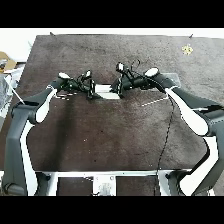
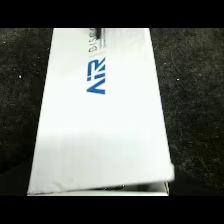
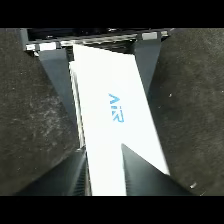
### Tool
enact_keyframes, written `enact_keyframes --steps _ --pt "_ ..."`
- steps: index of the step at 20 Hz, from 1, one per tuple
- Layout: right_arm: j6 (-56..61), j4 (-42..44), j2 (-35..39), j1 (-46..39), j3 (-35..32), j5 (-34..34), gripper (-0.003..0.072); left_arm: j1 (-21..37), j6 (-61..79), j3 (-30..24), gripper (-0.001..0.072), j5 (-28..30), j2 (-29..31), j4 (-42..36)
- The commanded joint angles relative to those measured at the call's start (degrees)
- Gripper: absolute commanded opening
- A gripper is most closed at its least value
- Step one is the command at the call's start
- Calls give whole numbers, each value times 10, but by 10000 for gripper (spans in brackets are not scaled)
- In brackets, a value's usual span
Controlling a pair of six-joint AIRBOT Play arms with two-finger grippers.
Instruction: Fold the box and place the chain.
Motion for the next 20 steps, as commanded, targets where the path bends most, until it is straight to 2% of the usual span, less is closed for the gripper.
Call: enact_keyframes --steps 1,4,8,9,10,12,16,20 --pt "5 17 0 -7 1 25 347 1 0 0 130 1 0 0" --pt "11 34 1 -20 1 26 346 1 0 0 130 1 0 0" --pt "10 157 9 -30 8 51 300 1 0 0 130 1 0 0" --pt "10 177 9 -27 12 61 105 1 0 0 130 1 0 0" --pt "10 189 9 -22 14 61 0 1 0 0 130 1 0 0" --pt "10 177 7 -9 14 40 -1 1 0 0 130 1 0 0" --pt "10 89 -5 20 14 -5 0 1 0 0 129 1 0 0" --pt "28 15 -28 26 14 -20 0 1 0 0 130 1 0 0"
